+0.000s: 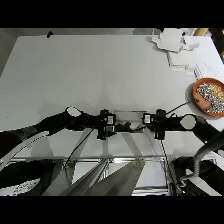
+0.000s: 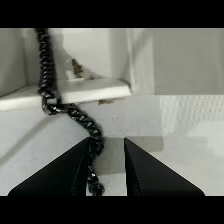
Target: Fold the box and place the chain.
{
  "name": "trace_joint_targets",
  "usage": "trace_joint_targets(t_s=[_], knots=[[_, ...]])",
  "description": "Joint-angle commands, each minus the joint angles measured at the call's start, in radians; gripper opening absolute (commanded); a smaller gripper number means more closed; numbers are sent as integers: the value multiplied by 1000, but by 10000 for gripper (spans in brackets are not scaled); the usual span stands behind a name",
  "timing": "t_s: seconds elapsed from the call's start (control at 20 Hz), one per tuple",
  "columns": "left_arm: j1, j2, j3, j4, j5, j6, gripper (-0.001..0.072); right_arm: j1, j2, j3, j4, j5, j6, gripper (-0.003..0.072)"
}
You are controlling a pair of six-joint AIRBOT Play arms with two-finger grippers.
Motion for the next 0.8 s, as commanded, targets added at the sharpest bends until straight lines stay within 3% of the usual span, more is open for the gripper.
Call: trace_joint_targets(t_s=[0.0,0.15,0.25,0.3,0.45,0.75], knots=[[1,0,1,0,0,0,276,1,-6,1,5,20,3,219],[1,0,1,0,0,0,276,1,-2,1,5,20,2,217],[1,0,0,0,0,0,276,1,-2,1,4,20,-1,73],[1,0,1,0,0,0,276,1,-2,1,4,21,-1,38],[1,0,1,0,0,0,276,1,16,2,-9,56,-1,20],[1,0,1,0,0,0,276,1,327,2,-12,186,2,20]])
